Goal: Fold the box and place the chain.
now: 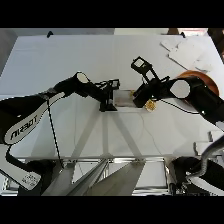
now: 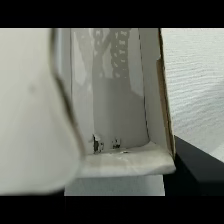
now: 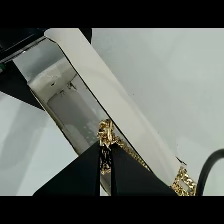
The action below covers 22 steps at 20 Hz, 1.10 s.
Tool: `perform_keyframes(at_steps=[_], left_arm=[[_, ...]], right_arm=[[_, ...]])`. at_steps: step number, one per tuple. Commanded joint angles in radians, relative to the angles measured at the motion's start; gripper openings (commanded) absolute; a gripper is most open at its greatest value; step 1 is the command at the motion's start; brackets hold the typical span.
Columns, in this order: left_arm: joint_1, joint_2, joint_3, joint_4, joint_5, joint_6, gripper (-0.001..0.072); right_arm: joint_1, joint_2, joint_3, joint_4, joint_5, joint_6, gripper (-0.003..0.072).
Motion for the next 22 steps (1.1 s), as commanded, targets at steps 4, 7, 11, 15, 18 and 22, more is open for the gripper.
perform_keyframes(at_steps=[4, 7, 11, 15, 18, 22], left_arm=[[0.000, -0.001, 0.000, 0.000, 0.000, 0.000, 0.0335], [0.000, -0.001, 0.000, 0.000, 0.000, 0.000, 0.0335], [0.000, -0.001, 0.000, 0.000, 0.000, 0.000, 0.0335], [0.000, -0.001, 0.000, 0.000, 0.000, 0.000, 0.0335], [0.000, -0.001, 0.000, 0.000, 0.000, 0.000, 0.0335], [0.000, -0.001, 0.000, 0.000, 0.000, 0.000, 0.0335]], right_arm=[[-0.012, 0.029, 0.001, -0.245, 0.047, 0.176, 0.0015], [-0.089, 0.100, 0.001, -0.312, 0.083, 0.209, 0.0015], [-0.291, 0.210, 0.001, -0.318, 0.085, 0.208, 0.0014], [-0.528, 0.285, 0.001, -0.320, 0.116, 0.185, 0.0013], [-0.649, 0.298, 0.001, -0.320, 0.102, 0.181, 0.0013], [-0.707, 0.298, 0.001, -0.376, 0.032, 0.225, 0.0014]])
